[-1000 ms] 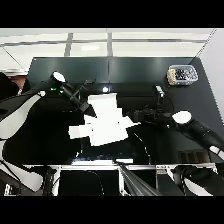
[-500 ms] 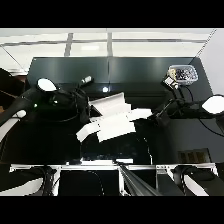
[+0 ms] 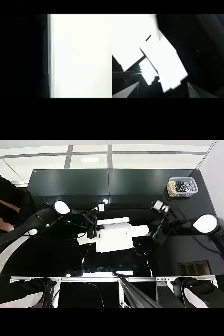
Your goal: Fold the box and place the chain.
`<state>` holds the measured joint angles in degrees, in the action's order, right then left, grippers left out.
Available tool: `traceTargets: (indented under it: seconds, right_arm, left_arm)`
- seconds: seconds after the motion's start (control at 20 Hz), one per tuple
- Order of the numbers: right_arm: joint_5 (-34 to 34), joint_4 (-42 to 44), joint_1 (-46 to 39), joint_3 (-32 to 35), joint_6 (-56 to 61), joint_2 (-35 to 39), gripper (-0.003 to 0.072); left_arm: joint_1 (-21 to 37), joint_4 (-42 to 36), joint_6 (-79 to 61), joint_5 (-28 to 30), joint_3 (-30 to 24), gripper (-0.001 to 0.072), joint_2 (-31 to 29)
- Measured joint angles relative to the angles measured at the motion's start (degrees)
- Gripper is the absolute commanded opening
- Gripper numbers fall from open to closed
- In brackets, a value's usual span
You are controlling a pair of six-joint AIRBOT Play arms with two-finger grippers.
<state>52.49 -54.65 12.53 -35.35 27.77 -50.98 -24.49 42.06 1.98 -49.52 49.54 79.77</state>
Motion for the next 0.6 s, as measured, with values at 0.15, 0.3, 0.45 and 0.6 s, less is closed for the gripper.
traceTargets:
  seconds: [0.15,0.3,0.45,0.6]
  right_arm:
    - [-4.31,0.46,5.95,3.45,-5.25,-0.11,0.0704]
    - [-5.49,1.18,10.27,4.92,-8.85,-0.96,0.0711]
    - [-5.70,1.75,12.11,5.46,-10.95,-2.80,0.0711]
    - [-5.79,2.12,12.81,5.68,-14.51,-4.35,0.0710]
  left_arm:
    - [-0.33,0.79,-0.39,0.87,-0.07,0.0022,0.79]
    - [-0.48,1.18,-0.94,0.96,-0.07,0.0024,1.09]
    - [-0.48,1.29,-1.64,0.37,0.24,0.0024,1.18]
    - [-0.55,1.38,-3.06,-1.68,0.44,0.0024,1.25]
